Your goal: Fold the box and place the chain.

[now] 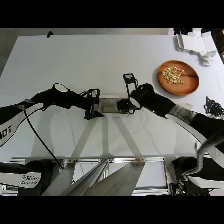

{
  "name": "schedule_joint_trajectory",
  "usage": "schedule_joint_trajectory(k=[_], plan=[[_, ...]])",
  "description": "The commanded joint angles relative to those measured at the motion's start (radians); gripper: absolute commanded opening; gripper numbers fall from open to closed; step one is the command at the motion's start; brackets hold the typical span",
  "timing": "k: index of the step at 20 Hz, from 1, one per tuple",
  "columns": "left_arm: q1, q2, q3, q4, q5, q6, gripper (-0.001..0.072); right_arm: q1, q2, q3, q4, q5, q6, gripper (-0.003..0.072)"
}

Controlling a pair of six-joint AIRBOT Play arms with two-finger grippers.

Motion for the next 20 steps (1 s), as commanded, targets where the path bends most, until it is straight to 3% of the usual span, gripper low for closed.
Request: schedule_joint_trajectory(k=[1, 2, 4, 6, 7, 9, 10, 17, 20], plan=[[0.0, 0.001, 0.0, 0.0, 0.0, 0.0, 0.0148, 0.028, -0.037, 0.017, -0.026, 0.002, 0.101, 0.0334], [0.0, 0.001, 0.0, 0.0, 0.0, 0.0, 0.0149, 0.032, -0.04, 0.017, -0.027, -0.001, 0.118, 0.025], [0.0, 0.001, 0.0, 0.0, 0.0, 0.0, 0.0149, 0.034, -0.039, 0.017, -0.026, -0.021, 0.13, 0.0011], [0.0, 0.001, 0.0, 0.0, 0.0, 0.0, 0.0149, 0.034, -0.039, 0.017, -0.018, -0.031, 0.138, 0.0011], [0.0, 0.001, 0.0, 0.0, 0.001, 0.0, 0.0149, 0.034, -0.038, 0.017, -0.01, -0.03, 0.137, 0.009], [0.0, 0.001, 0.0, 0.0, 0.0, 0.0, 0.0149, 0.034, -0.021, 0.017, -0.003, -0.014, 0.135, 0.0455], [0.0, 0.001, 0.0, 0.0, 0.0, 0.0, 0.0148, 0.034, -0.004, 0.017, 0.005, -0.005, 0.128, 0.0535], [0.0, 0.001, 0.0, 0.0, 0.0, 0.0, 0.0148, 0.016, 0.299, 0.017, 0.016, 0.187, -0.194, 0.0544], [0.0, 0.001, 0.0, 0.0, 0.0, 0.0, 0.0148, -0.116, 0.414, 0.017, 0.018, 0.2, -0.308, 0.0544]])
